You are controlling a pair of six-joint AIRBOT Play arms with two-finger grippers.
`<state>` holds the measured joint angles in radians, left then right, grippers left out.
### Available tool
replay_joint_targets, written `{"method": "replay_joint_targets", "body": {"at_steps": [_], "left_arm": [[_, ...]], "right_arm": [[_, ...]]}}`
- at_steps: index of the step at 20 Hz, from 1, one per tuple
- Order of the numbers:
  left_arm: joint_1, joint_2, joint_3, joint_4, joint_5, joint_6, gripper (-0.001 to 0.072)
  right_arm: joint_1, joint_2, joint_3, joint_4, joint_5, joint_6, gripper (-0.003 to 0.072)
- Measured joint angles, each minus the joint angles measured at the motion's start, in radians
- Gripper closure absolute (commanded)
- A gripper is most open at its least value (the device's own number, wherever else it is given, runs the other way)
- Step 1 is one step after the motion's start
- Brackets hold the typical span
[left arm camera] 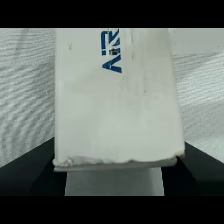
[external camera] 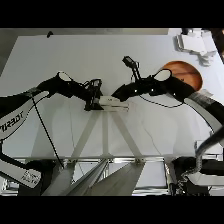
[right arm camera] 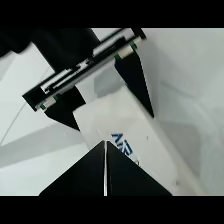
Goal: Fold the box and place the chain.
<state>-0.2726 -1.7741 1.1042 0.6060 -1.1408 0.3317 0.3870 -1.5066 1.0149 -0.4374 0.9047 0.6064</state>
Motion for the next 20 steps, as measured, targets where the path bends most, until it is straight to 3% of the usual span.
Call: {"method": "replay_joint_targets", "body": {"at_steps": [5,12,20], "left_arm": [[0.0,0.0,0.0,0.001,0.0,0.002,0.0498],[0.0,0.0,0.0,0.002,0.0,0.001,0.0498],[0.0,0.0,0.0,-0.001,-0.001,-0.002,0.0498]], "right_arm": [[0.004,-0.042,-0.089,0.032,-0.013,0.034,0.0675],[0.005,-0.043,-0.117,0.06,-0.035,0.041,0.0676],[-0.023,0.132,-0.087,0.018,-0.036,0.051,0.0676]]}}
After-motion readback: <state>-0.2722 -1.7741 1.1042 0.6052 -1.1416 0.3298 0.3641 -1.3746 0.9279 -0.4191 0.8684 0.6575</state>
